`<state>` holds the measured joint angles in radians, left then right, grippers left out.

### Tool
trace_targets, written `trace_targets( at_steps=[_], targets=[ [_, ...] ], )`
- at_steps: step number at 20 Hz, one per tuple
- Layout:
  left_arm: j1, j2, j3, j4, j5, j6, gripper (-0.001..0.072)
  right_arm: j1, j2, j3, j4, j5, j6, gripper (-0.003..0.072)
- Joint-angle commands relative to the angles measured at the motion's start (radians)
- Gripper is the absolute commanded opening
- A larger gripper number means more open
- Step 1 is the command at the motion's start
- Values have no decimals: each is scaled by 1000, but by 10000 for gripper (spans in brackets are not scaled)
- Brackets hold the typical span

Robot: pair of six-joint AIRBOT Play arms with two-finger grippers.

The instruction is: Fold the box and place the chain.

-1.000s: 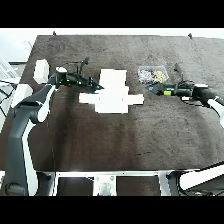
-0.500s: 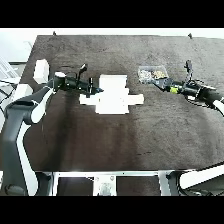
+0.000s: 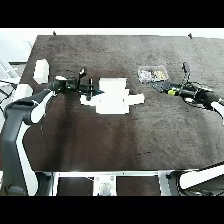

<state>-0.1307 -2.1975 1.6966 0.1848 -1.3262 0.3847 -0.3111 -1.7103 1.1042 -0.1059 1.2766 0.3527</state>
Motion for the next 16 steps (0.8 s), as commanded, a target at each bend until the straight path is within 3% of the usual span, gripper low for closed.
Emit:
trace_targets(
  at_steps=[1,12,16],
  targets=[
    [0,-2,-11,23,24,20,16,16,1,-35,11,1,-117,334],
    [-31,-2,-14,81,49,61,21,39,8,-61,21,0,-287,333],
    [-31,-1,-14,72,53,61,22,51,109,-113,16,-1,-420,335]
  ],
)
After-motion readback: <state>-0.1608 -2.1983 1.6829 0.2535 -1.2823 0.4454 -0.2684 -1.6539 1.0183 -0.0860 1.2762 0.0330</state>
